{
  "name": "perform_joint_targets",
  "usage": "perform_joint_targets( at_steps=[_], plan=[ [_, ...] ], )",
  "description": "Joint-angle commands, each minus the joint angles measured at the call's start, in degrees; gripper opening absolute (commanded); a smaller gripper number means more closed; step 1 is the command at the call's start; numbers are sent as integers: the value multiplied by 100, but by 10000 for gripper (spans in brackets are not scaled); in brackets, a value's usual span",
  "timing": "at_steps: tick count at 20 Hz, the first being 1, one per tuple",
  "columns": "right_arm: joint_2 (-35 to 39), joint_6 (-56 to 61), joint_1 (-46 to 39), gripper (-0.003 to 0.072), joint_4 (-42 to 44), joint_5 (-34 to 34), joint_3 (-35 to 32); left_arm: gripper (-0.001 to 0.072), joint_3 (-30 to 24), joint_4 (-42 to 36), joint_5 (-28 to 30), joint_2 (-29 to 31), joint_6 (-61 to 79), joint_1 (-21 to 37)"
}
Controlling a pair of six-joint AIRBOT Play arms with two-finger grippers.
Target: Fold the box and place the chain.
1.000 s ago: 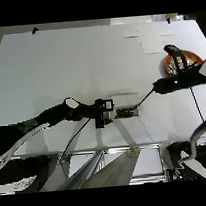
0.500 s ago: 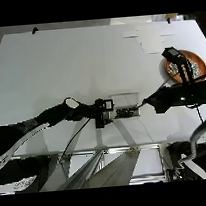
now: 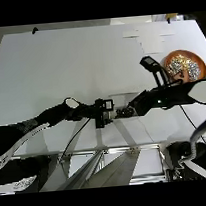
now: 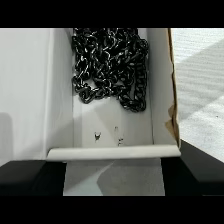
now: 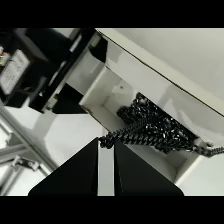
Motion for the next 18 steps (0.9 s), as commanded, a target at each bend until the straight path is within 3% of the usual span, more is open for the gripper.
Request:
perform_joint_targets(
  at_steps=[1, 4, 5, 9, 10, 11, 12, 17, 18],
  plan=[
    [-605, -87, 116, 81, -208, -221, -131, 207, 2, 2, 0, -2, 0, -2],
    [-824, -85, 116, 230, -284, -227, -122, 207, 4, 2, 0, -2, 0, -2],
    [-813, -85, 105, 239, -297, -76, -48, 207, 4, 2, 2, -2, 0, -2],
    [-824, -11, -597, 232, -743, 713, 1047, 207, 4, 2, 2, -2, 2, -4],
    [-824, -7, -903, 165, -903, 608, 1276, 207, 4, 2, 2, -2, 0, -2],
    [-824, 7, -1263, 52, -1051, 345, 1408, 207, 4, 2, 0, -2, 0, -2],
    [-837, 28, -1611, 22, -1161, 61, 1414, 207, 4, 2, 2, 0, 0, -2],
    [-1803, 481, -2662, 24, -1963, 22, 1390, 207, 4, 2, 0, -2, 2, -2],
    [-2052, 481, -2680, 137, -2020, 28, 1357, 207, 2, 2, 2, -2, 0, -2]
  ],
)
